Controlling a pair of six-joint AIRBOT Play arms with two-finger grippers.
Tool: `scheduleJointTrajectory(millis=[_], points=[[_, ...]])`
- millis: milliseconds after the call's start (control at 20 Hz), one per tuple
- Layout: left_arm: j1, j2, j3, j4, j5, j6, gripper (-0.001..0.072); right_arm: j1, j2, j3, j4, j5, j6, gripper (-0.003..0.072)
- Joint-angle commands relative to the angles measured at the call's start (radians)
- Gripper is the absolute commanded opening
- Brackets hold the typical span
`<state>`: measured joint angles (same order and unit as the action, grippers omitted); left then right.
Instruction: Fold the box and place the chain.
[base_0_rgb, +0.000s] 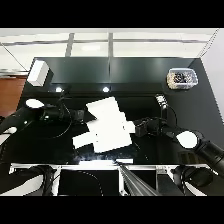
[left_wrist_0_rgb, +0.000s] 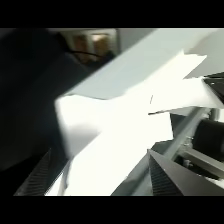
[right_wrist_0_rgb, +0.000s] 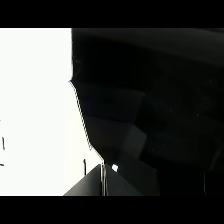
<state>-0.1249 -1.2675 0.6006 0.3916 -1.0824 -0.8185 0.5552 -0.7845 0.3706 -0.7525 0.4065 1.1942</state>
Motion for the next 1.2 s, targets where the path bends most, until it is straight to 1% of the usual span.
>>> scheduleJointTrajectory(millis=[0,100,150,200,300,350,450,500,550,600,650,700,850,900,950,1050,1100,1150], points=[[-0.022,-0.124,0.019,-0.139,-0.092,0.231,0.0705,0.004,0.001,-0.003,0.000,0.012,0.004,0.0021],[-0.033,-0.169,0.053,-0.093,-0.221,0.328,0.0693,0.004,0.001,-0.003,0.000,0.016,0.008,0.0021],[-0.034,-0.184,0.073,-0.052,-0.268,0.363,0.0684,0.004,0.001,-0.003,0.000,0.020,0.008,0.0021],[-0.034,-0.190,0.089,-0.003,-0.269,0.363,0.0678,0.004,0.001,-0.003,0.001,0.027,0.008,0.0021],[-0.034,-0.194,0.119,0.077,-0.269,0.362,0.0572,0.004,0.001,-0.003,0.000,0.045,0.010,0.0021],[-0.036,-0.195,0.131,0.082,-0.277,0.363,0.0549,0.004,0.001,-0.003,0.001,0.045,0.011,0.0021],[-0.057,-0.196,0.146,0.104,-0.278,0.371,0.0548,0.004,0.001,-0.003,0.000,0.045,0.017,0.0021],[-0.072,-0.200,0.153,0.137,-0.278,0.370,0.0525,0.004,0.001,-0.003,0.000,0.045,0.018,0.0021],[-0.087,-0.206,0.158,0.169,-0.278,0.370,0.0476,0.004,0.001,-0.003,0.000,0.045,0.019,0.0021],[-0.101,-0.214,0.161,0.189,-0.274,0.370,0.0408,0.004,0.001,-0.003,0.000,0.045,0.025,0.0021],[-0.109,-0.221,0.161,0.192,-0.260,0.369,0.0307,0.004,0.001,-0.003,0.000,0.047,0.030,0.0021],[-0.111,-0.225,0.161,0.188,-0.245,0.369,0.0273,0.004,0.001,-0.003,0.000,0.056,0.031,0.0021],[-0.110,-0.228,0.161,0.170,-0.235,0.370,0.0270,0.004,0.001,-0.003,0.000,0.082,0.031,0.0021],[-0.110,-0.228,0.161,0.173,-0.236,0.370,0.0219,0.004,0.001,-0.003,0.000,0.084,0.031,0.0021],[-0.110,-0.228,0.161,0.174,-0.237,0.370,0.0112,0.004,0.001,-0.003,0.000,0.084,0.031,0.0021],[-0.110,-0.227,0.162,0.177,-0.237,0.370,0.0088,0.004,0.001,-0.003,-0.001,0.084,0.030,0.0021],[-0.109,-0.227,0.162,0.178,-0.236,0.370,0.0088,0.004,0.001,-0.003,-0.002,0.084,0.030,0.0022],[-0.109,-0.227,0.163,0.181,-0.237,0.370,0.0045,0.003,0.001,-0.001,-0.008,0.087,0.030,0.0023]])
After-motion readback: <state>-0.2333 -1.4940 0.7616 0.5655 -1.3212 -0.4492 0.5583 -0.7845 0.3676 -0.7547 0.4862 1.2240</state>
